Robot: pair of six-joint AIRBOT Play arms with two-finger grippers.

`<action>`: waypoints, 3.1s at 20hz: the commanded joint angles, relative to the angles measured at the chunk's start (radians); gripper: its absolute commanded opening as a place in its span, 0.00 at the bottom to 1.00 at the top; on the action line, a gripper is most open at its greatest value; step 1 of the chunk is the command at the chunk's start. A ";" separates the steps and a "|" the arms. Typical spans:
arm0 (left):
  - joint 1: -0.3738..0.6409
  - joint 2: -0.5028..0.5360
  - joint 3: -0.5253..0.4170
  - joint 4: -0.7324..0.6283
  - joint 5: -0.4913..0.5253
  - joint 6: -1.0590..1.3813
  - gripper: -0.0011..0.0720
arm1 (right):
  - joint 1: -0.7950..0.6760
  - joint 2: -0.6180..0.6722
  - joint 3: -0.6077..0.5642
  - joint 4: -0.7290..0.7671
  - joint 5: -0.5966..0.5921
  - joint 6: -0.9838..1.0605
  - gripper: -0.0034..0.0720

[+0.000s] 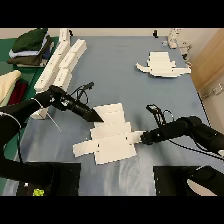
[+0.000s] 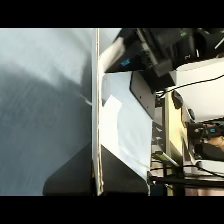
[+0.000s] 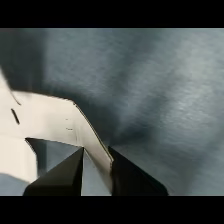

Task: Fold the box.

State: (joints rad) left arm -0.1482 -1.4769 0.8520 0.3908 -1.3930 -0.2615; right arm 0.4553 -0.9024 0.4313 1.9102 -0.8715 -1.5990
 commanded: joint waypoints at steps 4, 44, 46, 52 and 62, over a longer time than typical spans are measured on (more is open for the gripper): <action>-0.115 0.141 -0.008 0.049 0.181 0.163 0.03 | -0.001 0.040 0.133 -0.233 -0.045 0.235 0.76; -0.467 0.462 -0.287 -0.099 0.758 0.754 0.03 | -0.001 0.054 0.230 -0.298 -0.066 0.424 0.72; -0.520 0.492 -0.309 -0.106 0.842 0.779 0.03 | -0.001 0.054 0.230 -0.298 -0.064 0.424 0.72; -0.613 0.549 -0.426 -0.264 0.956 0.906 0.03 | -0.001 0.054 0.230 -0.302 -0.048 0.425 0.72; -0.613 0.510 -0.491 -0.264 1.001 0.925 0.03 | -0.001 0.054 0.230 -0.301 -0.044 0.440 0.72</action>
State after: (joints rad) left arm -0.7597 -0.9585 0.3683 0.1223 -0.3939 0.6590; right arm 0.4538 -0.8486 0.6609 1.6077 -0.9165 -1.1656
